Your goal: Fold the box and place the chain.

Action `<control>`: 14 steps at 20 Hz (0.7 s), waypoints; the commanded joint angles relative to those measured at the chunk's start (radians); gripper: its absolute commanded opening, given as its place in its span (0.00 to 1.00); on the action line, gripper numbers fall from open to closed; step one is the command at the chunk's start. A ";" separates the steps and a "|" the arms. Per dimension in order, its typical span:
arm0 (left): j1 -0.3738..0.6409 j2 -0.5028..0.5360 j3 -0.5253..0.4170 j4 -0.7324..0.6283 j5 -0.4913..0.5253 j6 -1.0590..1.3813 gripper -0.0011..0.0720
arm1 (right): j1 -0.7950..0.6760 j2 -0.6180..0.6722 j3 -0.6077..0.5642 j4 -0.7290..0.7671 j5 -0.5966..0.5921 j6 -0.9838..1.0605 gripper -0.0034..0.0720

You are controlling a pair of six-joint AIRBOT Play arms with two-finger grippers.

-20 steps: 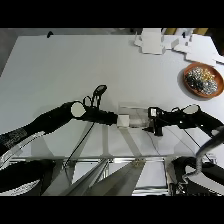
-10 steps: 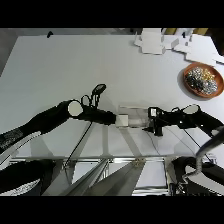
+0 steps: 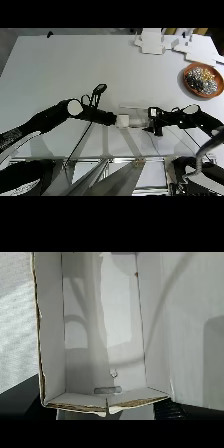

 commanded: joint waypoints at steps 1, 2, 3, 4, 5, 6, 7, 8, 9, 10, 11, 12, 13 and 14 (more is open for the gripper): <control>0.000 0.000 0.002 -0.005 -0.018 0.000 0.32 | 0.000 0.000 0.000 0.000 0.000 0.000 0.59; 0.004 0.001 0.002 -0.008 -0.018 0.000 0.32 | 0.000 0.000 0.000 0.000 0.000 0.000 0.59; 0.009 0.002 0.002 -0.011 -0.018 0.000 0.32 | 0.000 0.000 0.000 0.000 0.000 0.000 0.59; 0.009 0.004 0.002 -0.011 -0.018 0.000 0.32 | 0.000 0.000 0.000 0.000 0.000 0.000 0.59; 0.006 0.006 0.002 -0.011 -0.019 0.000 0.32 | 0.000 0.000 0.000 0.000 0.000 0.000 0.59; 0.003 0.005 0.002 -0.012 -0.018 0.000 0.32 | 0.000 0.000 0.000 0.000 0.000 0.000 0.59; 0.004 0.005 0.002 -0.023 -0.018 0.000 0.32 | 0.000 0.000 0.000 0.000 0.000 0.000 0.59; 0.005 0.005 0.002 -0.029 -0.014 0.000 0.32 | 0.000 0.000 0.000 0.000 0.000 0.000 0.59; 0.005 0.005 0.002 -0.029 -0.016 0.000 0.32 | 0.000 0.000 0.000 0.000 0.000 0.000 0.59; 0.004 0.005 0.002 -0.030 -0.019 0.000 0.32 | 0.000 0.000 0.000 0.000 0.000 0.000 0.59; 0.004 0.005 0.002 -0.035 -0.016 0.002 0.32 | 0.000 0.000 0.000 0.000 0.000 0.000 0.59; 0.007 0.005 0.002 -0.050 -0.005 0.014 0.32 | 0.000 0.000 0.000 0.000 0.000 0.000 0.59; 0.006 0.005 0.002 -0.065 -0.005 0.029 0.32 | 0.000 0.000 0.000 0.000 0.001 0.000 0.59; 0.001 0.004 0.002 -0.067 -0.013 0.031 0.32 | 0.000 0.000 0.000 0.000 0.000 0.000 0.59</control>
